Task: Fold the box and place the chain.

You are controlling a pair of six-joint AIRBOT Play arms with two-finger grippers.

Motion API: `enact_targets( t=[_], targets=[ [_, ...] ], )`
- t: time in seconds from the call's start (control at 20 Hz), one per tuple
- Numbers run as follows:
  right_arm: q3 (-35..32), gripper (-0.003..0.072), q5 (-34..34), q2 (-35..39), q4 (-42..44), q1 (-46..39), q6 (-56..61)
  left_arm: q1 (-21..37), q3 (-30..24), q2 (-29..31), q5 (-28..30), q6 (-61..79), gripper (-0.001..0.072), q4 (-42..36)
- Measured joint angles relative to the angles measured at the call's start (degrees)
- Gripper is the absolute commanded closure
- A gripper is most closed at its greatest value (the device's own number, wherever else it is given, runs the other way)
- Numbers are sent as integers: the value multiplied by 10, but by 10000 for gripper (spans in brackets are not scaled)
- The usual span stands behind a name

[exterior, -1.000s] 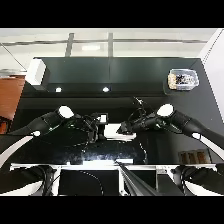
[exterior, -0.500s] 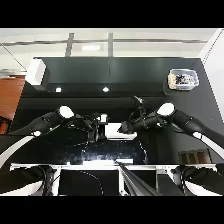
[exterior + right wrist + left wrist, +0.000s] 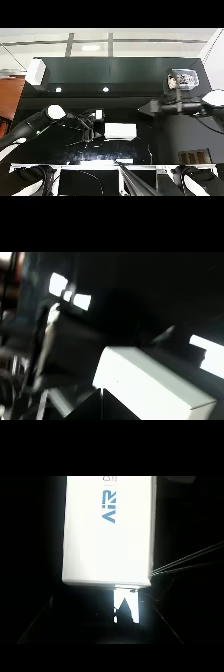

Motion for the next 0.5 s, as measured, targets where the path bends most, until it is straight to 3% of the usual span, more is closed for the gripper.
enact_targets(
  t=[0.25,0.5],
  targets=[
    [1,652,9,24,-10,-77,-4,-36,39,13,-15,-93,0,18],
    [1,653,-2,29,-14,-95,-20,-96,104,-48,3,-133,0,12]
  ],
)
